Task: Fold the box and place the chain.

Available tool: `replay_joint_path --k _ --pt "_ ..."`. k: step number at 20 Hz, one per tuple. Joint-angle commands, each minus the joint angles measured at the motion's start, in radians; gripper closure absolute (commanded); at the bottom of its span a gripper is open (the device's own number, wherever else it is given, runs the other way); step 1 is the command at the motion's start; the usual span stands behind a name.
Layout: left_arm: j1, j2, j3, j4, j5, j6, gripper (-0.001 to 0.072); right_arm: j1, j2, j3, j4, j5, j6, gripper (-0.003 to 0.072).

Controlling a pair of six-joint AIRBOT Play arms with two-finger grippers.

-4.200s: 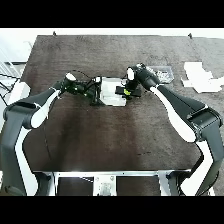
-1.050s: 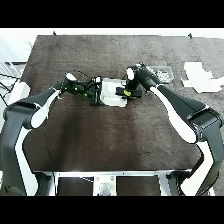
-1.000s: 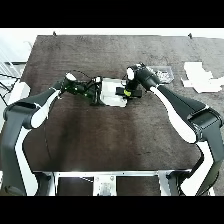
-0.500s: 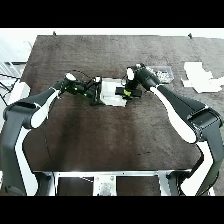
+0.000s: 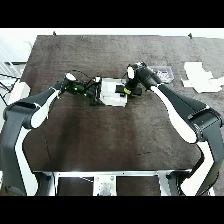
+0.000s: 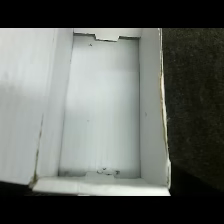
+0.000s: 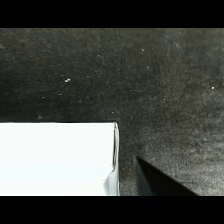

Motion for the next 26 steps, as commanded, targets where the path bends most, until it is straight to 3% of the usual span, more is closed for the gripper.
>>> replay_joint_path --k 1,6,11,14,17,22,26 --pt "0.0 0.0 0.0 0.0 0.001 0.001 0.0082 0.001 0.02 0.006 0.003 0.002 -0.031 0.023" --pt "0.0 0.0 0.0 0.0 0.001 0.0 0.0082 0.001 0.108 0.006 -0.01 0.002 -0.118 0.0229" --pt "0.0 0.0 0.0 0.0 0.001 0.0 0.0082 -0.026 0.243 0.006 -0.243 -0.02 -0.183 0.0229" --pt "0.0 0.0 0.0 0.0 0.001 0.0 0.0082 -0.129 0.269 0.006 -0.265 -0.105 -0.26 0.0232" --pt "0.0 0.0 0.0 0.0 0.001 0.0 0.0082 -0.271 0.238 0.0 -0.197 -0.187 -0.369 0.0263" --pt "0.0 0.0 0.0 0.0 0.001 0.0 0.0082 -0.459 0.135 0.001 0.133 -0.367 -0.631 0.0292" --pt "0.0 0.0 0.0 0.0 0.001 0.0 0.0082 -0.495 0.035 0.039 0.23 -0.383 -0.771 0.0289"
